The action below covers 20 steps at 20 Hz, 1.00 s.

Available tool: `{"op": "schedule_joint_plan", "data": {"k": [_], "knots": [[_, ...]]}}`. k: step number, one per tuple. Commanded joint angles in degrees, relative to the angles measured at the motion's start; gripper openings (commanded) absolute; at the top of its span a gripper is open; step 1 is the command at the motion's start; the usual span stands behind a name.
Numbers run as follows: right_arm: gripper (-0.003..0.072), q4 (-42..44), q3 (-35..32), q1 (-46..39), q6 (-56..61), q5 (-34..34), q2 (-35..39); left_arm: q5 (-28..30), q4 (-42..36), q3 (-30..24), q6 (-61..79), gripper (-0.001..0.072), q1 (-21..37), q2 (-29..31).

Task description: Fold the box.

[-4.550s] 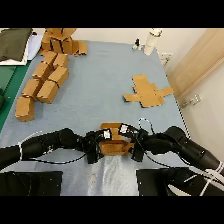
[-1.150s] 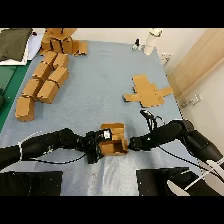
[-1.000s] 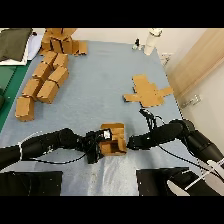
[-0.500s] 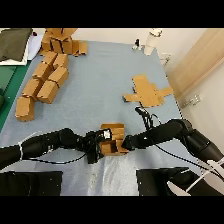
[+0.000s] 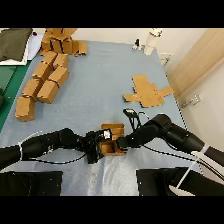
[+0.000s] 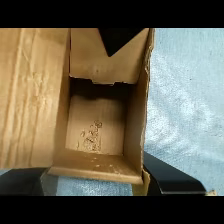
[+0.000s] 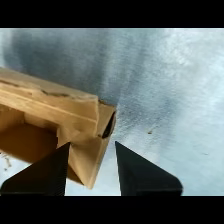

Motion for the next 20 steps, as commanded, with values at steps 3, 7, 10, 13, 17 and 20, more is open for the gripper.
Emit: {"op": "schedule_joint_plan", "data": {"k": [3, 7, 10, 13, 17, 20], "knots": [[0.0474, -10.36, 6.12, 8.98, 13.70, -4.39, -7.54, 0.02, 0.00, 0.00, 0.02, 0.0463, 0.00, 0.00], [0.0455, -11.06, 10.03, 10.54, 17.09, -7.39, -12.00, 0.02, 0.00, 0.00, 0.02, 0.0463, 0.00, 0.00], [0.0451, -12.24, 10.45, 10.54, 19.10, -10.60, -14.10, 0.02, 0.00, 0.00, 0.00, 0.0464, 0.00, 0.00], [0.0137, -12.26, 10.45, 10.54, 19.12, -10.69, -15.06, 0.00, 0.00, 0.00, 0.02, 0.0464, 0.00, 0.00], [0.0005, -12.24, 10.45, 10.54, 19.08, -10.82, -15.06, 0.02, 0.00, 0.00, 0.02, 0.0463, 0.00, 0.00], [0.0251, -12.20, 10.49, 10.54, 17.90, -10.97, -14.64, 0.00, 0.00, 0.00, 0.02, 0.0464, 0.00, 0.00]]}}
